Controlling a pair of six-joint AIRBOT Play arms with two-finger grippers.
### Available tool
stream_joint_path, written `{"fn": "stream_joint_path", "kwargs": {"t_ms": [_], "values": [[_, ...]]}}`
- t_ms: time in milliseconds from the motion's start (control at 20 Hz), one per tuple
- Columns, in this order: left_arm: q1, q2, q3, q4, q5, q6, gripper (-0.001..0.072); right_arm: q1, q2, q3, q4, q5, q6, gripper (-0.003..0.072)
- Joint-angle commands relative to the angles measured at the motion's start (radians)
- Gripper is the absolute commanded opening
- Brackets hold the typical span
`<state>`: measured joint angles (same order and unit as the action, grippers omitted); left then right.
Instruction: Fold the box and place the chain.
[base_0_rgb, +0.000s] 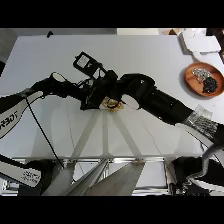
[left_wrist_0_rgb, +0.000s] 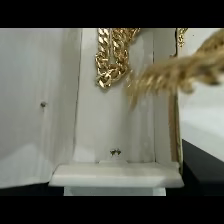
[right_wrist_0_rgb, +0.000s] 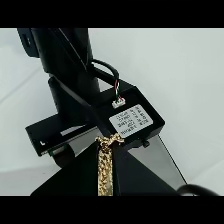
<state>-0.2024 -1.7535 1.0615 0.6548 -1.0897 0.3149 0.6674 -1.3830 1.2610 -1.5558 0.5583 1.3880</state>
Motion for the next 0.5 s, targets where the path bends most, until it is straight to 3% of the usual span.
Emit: {"fn": "stream_joint_path", "kwargs": {"t_ms": [0, 200, 450], "values": [[-0.001, 0.000, 0.000, 0.008, 0.001, 0.018, 0.0316, -0.085, -0.006, 0.001, -0.034, -0.017, 0.053, 0.0010], [-0.001, 0.000, 0.000, 0.008, -0.001, 0.018, 0.0316, -0.171, -0.005, 0.001, -0.010, 0.011, 0.103, 0.0009], [0.001, 0.000, 0.000, 0.008, -0.002, 0.018, 0.0316, -0.149, -0.005, 0.001, -0.008, 0.031, 0.096, 0.0009]]}}
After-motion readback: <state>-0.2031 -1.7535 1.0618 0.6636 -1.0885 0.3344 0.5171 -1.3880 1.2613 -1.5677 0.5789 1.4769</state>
